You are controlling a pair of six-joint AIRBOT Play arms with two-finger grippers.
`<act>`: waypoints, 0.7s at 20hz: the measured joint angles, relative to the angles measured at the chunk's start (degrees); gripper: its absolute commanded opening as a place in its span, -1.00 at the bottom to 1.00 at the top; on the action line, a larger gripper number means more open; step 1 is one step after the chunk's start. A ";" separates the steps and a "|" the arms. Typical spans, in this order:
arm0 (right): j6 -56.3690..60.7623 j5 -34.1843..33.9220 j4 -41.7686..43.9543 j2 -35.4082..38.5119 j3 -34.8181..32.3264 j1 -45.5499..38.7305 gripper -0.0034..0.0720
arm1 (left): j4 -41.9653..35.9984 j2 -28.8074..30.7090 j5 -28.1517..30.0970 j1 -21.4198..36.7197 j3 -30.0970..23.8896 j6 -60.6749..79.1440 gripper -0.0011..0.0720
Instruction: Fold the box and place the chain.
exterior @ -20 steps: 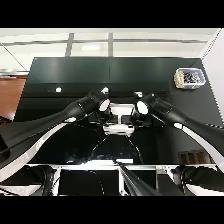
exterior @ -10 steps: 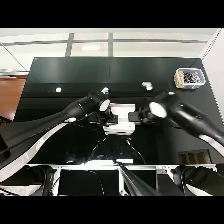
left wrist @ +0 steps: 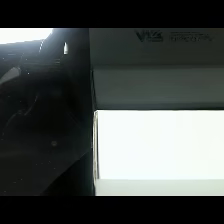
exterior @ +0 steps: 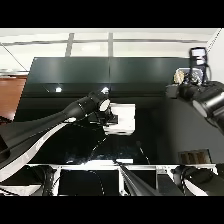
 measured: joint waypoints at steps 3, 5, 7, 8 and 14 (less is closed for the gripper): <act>-2.12 -7.80 8.83 -5.88 -0.13 -12.76 1.00 | 0.00 0.00 0.02 0.00 0.00 0.00 -0.90; -3.63 -11.28 18.10 -11.45 3.50 -19.67 1.00 | 0.00 0.00 0.07 0.00 0.00 -0.02 -0.90; -4.50 -11.45 25.68 -18.38 10.75 -24.74 1.00 | 0.00 0.00 0.07 0.00 0.00 0.00 -0.90; -4.59 -9.73 28.02 -22.01 15.19 -26.45 1.00 | 0.00 0.00 0.07 0.00 0.00 0.00 -0.90; 1.07 6.14 35.65 -42.03 40.37 -32.39 0.82 | 0.00 0.00 0.04 0.00 0.00 0.00 -0.90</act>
